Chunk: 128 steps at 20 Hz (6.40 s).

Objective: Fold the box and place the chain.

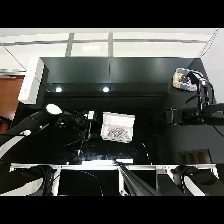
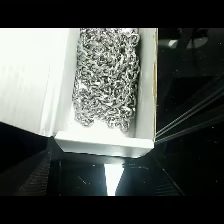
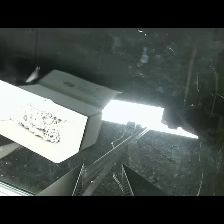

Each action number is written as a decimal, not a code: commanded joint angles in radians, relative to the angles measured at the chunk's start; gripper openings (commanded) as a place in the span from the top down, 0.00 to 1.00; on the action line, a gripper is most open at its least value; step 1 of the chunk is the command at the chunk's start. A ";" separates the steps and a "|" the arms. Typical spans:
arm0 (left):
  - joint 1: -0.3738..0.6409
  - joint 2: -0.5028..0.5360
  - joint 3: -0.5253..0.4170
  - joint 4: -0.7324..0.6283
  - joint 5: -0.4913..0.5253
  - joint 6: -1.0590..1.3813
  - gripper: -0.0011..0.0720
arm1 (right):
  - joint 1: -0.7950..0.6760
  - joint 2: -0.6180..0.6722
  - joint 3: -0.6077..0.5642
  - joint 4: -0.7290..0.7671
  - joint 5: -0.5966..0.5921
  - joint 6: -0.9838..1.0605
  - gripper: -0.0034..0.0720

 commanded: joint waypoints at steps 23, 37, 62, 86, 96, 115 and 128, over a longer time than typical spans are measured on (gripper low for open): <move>-0.075 -0.011 0.029 0.032 0.175 -0.212 0.33 | 0.056 -0.154 0.002 0.110 -0.372 -0.166 0.09; -0.075 -0.011 0.029 0.092 0.137 -0.203 0.33 | 0.141 -0.559 0.146 0.372 -0.278 -1.126 0.11; -0.075 -0.013 0.029 0.092 0.127 -0.203 0.33 | 0.271 -0.559 0.104 0.317 -0.172 -1.307 0.11; -0.075 -0.013 0.029 0.092 0.126 -0.203 0.33 | 0.307 -0.559 0.092 0.318 -0.237 -1.307 0.59; -0.075 -0.013 0.029 0.092 0.126 -0.203 0.33 | 0.308 -0.556 0.092 0.316 -0.224 -1.307 0.59; -0.075 -0.013 0.029 0.092 0.126 -0.203 0.33 | 0.336 -0.556 0.092 0.304 -0.233 -1.234 0.66; -0.075 -0.013 0.029 0.092 0.126 -0.203 0.33 | 0.336 -0.553 0.094 0.290 -0.240 -1.190 0.59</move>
